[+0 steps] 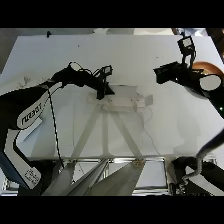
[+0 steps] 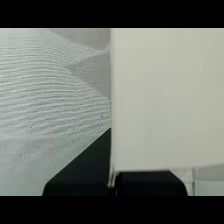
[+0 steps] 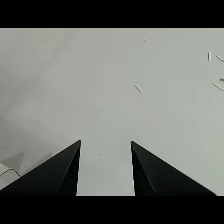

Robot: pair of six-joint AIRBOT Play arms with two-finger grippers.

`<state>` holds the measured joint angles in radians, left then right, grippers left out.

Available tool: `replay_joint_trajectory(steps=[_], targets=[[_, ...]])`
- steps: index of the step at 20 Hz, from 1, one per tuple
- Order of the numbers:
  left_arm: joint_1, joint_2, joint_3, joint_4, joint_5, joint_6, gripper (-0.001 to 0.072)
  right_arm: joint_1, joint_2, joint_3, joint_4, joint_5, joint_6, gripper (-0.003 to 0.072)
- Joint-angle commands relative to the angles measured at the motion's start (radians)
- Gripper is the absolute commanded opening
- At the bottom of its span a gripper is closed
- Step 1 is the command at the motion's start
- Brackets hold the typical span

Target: Fold the box and place the chain.

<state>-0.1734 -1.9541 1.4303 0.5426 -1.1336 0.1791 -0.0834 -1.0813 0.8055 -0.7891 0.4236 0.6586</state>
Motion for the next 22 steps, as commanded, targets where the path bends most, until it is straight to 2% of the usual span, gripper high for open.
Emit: replay_joint_trajectory(steps=[1, 11, 12, 13, 14, 16, 19, 22], targets=[[-0.001, -0.006, -0.001, 0.003, 0.000, 0.000, 0.0007, 0.000, 0.001, 0.001, 0.000, 0.000, 0.000, 0.0337], [-0.002, -0.006, -0.001, 0.004, 0.000, 0.000, 0.0010, 0.000, 0.020, 0.001, 0.043, 0.008, -0.005, 0.0345], [-0.002, -0.006, -0.001, 0.004, 0.000, 0.000, 0.0010, 0.000, 0.028, 0.001, 0.040, 0.030, -0.023, 0.0430], [-0.002, -0.006, -0.001, 0.004, 0.000, 0.000, 0.0010, 0.000, 0.037, 0.001, 0.040, 0.062, -0.066, 0.0635], [-0.002, -0.006, -0.001, 0.004, 0.000, 0.000, 0.0010, 0.000, 0.050, 0.001, 0.040, 0.106, -0.136, 0.0658], [-0.002, -0.006, -0.001, 0.004, 0.000, 0.000, 0.0010, 0.000, 0.080, 0.001, 0.041, 0.203, -0.300, 0.0659], [-0.002, -0.006, -0.001, 0.004, 0.000, 0.000, 0.0010, 0.000, 0.125, 0.001, 0.041, 0.413, -0.478, 0.0659], [-0.002, -0.006, -0.001, 0.004, 0.000, 0.000, 0.0010, 0.000, 0.143, 0.001, 0.041, 0.591, -0.495, 0.0662]])
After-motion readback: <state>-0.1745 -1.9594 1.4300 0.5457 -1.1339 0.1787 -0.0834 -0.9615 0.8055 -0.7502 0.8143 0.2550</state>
